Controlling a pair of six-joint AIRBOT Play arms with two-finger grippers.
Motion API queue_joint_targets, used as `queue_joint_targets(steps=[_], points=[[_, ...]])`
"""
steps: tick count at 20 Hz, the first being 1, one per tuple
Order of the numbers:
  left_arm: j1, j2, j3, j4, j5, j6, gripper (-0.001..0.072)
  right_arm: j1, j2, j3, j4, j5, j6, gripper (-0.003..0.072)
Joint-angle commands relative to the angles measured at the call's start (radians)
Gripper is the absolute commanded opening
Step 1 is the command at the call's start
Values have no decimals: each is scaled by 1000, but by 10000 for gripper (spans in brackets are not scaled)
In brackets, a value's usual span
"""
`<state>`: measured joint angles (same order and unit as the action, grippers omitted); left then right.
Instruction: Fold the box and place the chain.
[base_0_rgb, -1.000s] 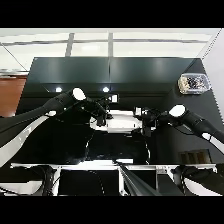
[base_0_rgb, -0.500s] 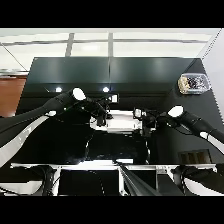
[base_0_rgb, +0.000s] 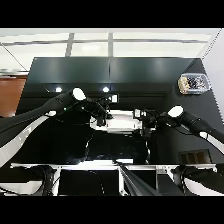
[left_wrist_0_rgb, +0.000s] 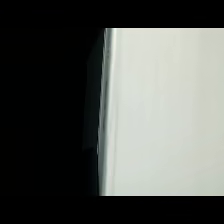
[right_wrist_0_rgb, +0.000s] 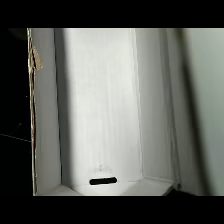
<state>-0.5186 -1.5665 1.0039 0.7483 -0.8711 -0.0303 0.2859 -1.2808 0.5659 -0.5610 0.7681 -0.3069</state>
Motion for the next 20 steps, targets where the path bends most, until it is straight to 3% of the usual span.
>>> queue_joint_targets(steps=[1,13,14,16,17,19,20], points=[[1,0,0,0,0,0,30,16,-3,0,-47,-14,30,627],[5,0,0,3,0,0,30,21,-4,0,-49,-30,45,626],[5,0,0,3,0,0,30,21,-4,0,-49,-30,45,528],[5,0,0,3,-1,0,33,21,-4,0,-49,-30,45,487],[5,0,1,3,-5,0,55,21,-4,0,-49,-30,45,487],[5,8,7,5,-40,-1,356,21,-4,0,-50,-29,45,487],[5,21,12,21,-72,-3,422,21,-4,0,-50,-28,45,487]])
